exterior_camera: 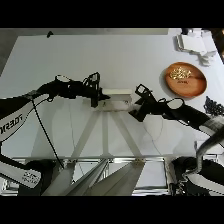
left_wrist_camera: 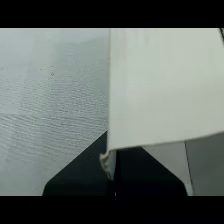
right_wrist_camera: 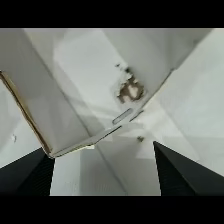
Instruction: Fold the box and place the chain.
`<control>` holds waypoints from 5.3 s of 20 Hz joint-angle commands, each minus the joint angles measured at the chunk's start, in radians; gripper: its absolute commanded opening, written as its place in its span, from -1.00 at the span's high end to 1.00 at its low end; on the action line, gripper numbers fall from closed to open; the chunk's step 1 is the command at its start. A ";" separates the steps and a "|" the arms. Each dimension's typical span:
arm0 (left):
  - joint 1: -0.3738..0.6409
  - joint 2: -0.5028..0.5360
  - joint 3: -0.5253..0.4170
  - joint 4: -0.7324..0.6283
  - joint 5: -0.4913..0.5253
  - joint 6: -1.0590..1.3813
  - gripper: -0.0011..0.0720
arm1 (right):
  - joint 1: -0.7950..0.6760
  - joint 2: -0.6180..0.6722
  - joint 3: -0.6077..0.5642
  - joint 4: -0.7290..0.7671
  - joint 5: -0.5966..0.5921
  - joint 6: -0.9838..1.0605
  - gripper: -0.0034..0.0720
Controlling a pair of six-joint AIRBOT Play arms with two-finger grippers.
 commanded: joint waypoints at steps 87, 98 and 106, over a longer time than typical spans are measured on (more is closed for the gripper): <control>0.000 0.000 -0.001 0.000 0.000 0.001 0.95 | -0.066 -0.365 0.310 -0.011 0.345 -0.514 -0.53; 0.059 0.095 -0.001 0.148 -0.031 -0.152 0.15 | -0.066 -0.365 0.310 -0.011 0.345 -0.514 -0.53; 0.172 0.331 -0.001 0.491 -0.214 -0.523 0.94 | -0.066 -0.365 0.310 -0.011 0.345 -0.514 -0.53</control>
